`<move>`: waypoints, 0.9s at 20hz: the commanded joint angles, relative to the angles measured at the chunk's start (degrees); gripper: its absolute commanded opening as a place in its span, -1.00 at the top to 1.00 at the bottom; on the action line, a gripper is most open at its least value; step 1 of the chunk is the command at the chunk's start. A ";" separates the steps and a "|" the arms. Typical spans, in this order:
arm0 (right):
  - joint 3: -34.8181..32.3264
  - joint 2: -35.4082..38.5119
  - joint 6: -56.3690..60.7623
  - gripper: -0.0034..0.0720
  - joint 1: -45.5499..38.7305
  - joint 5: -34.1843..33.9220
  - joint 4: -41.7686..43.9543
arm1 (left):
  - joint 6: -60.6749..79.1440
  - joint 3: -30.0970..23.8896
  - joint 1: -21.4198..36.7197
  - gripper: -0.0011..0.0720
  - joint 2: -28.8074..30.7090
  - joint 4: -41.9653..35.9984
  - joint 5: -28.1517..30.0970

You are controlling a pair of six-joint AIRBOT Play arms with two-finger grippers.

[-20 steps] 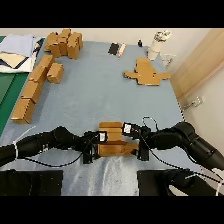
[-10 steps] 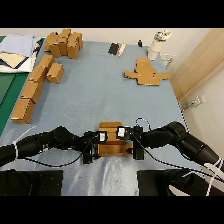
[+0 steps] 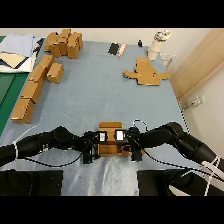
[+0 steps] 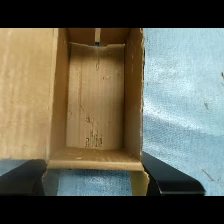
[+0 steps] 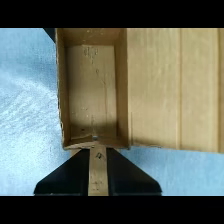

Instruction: Fold the box.

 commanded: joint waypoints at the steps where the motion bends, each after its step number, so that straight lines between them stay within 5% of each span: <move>1: 0.00 -0.90 -2.69 0.51 0.02 0.46 2.34 | 0.00 0.00 0.04 -0.26 0.00 0.00 0.02; 6: 0.02 -4.20 -5.51 0.37 1.81 3.63 5.46 | 0.00 0.00 0.04 -0.26 0.00 0.00 0.02; 8: 0.02 -5.51 -4.76 -0.47 2.60 3.78 5.60 | 0.00 0.00 0.04 -0.26 0.00 0.00 0.02; 15: 0.09 -5.79 -0.13 -0.50 2.84 3.32 3.21 | 0.00 0.00 0.04 -0.26 0.00 0.00 0.02; 18: 2.43 -3.30 18.23 -0.50 2.80 -1.92 -11.23 | 0.00 0.00 0.07 -0.26 0.00 -0.02 0.02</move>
